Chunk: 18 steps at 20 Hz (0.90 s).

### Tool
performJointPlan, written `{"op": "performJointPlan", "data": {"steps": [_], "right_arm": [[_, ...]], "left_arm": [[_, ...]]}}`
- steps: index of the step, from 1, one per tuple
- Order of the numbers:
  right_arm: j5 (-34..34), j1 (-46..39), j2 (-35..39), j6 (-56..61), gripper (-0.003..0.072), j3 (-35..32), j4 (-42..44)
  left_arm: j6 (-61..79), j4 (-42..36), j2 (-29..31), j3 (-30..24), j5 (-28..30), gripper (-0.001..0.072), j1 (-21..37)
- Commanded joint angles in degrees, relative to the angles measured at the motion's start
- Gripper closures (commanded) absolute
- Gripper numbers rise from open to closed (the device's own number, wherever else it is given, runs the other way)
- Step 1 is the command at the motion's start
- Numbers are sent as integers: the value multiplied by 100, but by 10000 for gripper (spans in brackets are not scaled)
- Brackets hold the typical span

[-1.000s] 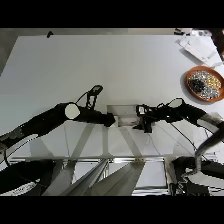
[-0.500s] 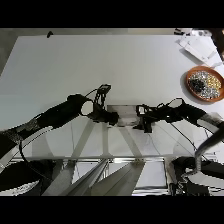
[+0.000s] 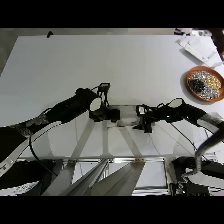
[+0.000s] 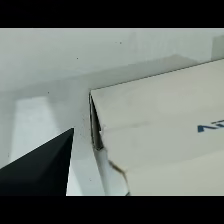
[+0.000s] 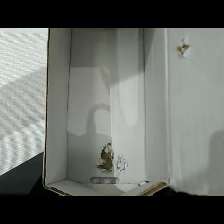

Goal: Fold the box and place the chain.

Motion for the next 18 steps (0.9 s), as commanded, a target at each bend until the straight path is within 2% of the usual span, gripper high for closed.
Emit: {"op": "performJointPlan", "data": {"steps": [1,5,6,7,8,12,14,18], "right_arm": [[2,0,-2,2,346,0,2],[2,0,-2,2,346,0,2],[2,0,-2,2,346,0,2],[2,0,-2,2,346,0,2],[2,0,-2,2,346,0,2],[2,0,-2,2,346,0,2],[0,0,-2,2,346,0,2],[2,0,-2,2,346,0,2]], "left_arm": [[-566,136,-195,411,-638,158,-24],[-931,186,-282,472,-1014,162,-72],[-979,188,-295,472,-1023,240,-94],[-979,181,-295,472,-981,402,-109],[-979,179,-295,474,-940,490,-129],[-979,107,-354,474,-949,479,-166],[-979,-2,-516,511,-1069,413,-208],[-981,-2,-951,828,-1370,416,-310]]}}
